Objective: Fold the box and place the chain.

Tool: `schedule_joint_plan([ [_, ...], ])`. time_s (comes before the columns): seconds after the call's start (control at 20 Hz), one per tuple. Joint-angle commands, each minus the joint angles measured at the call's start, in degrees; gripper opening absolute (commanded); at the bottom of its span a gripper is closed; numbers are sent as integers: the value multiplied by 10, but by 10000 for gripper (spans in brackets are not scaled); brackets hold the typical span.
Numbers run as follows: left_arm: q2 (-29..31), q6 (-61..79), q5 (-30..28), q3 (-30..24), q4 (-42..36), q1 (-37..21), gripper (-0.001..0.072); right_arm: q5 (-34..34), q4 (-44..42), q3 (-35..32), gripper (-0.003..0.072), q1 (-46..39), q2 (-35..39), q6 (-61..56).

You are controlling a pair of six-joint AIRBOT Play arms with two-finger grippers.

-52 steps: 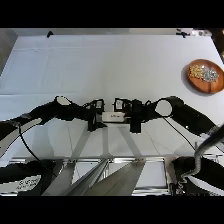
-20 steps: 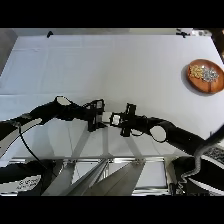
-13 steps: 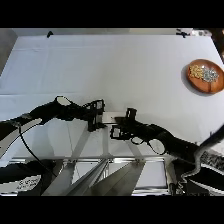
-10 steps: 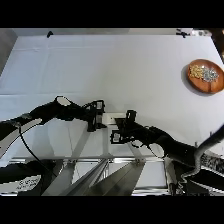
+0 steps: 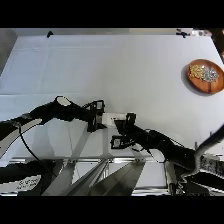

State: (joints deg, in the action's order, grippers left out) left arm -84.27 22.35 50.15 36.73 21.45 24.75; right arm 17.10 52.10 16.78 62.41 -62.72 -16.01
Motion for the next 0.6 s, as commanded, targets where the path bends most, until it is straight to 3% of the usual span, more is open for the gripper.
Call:
schedule_joint_plan([
  [0.0, 1, 3, -2, 1, 2, 0, 276, 68, -21, 1, 9, -7, 32, 1],
  [0.2, 1, 3, -2, 1, 2, 0, 276, 78, -42, 1, 9, -70, 105, 1],
  [0.35, 1, 3, -2, 1, 2, 0, 276, 76, -120, 1, 9, -118, 180, 1],
  [0.45, 1, 3, -2, 1, 2, 0, 276, 55, -240, 1, 8, -147, 224, 4],
  [0.55, 1, 3, -2, 1, 2, 0, 276, -9, -411, 1, 8, -187, 249, 77],
])
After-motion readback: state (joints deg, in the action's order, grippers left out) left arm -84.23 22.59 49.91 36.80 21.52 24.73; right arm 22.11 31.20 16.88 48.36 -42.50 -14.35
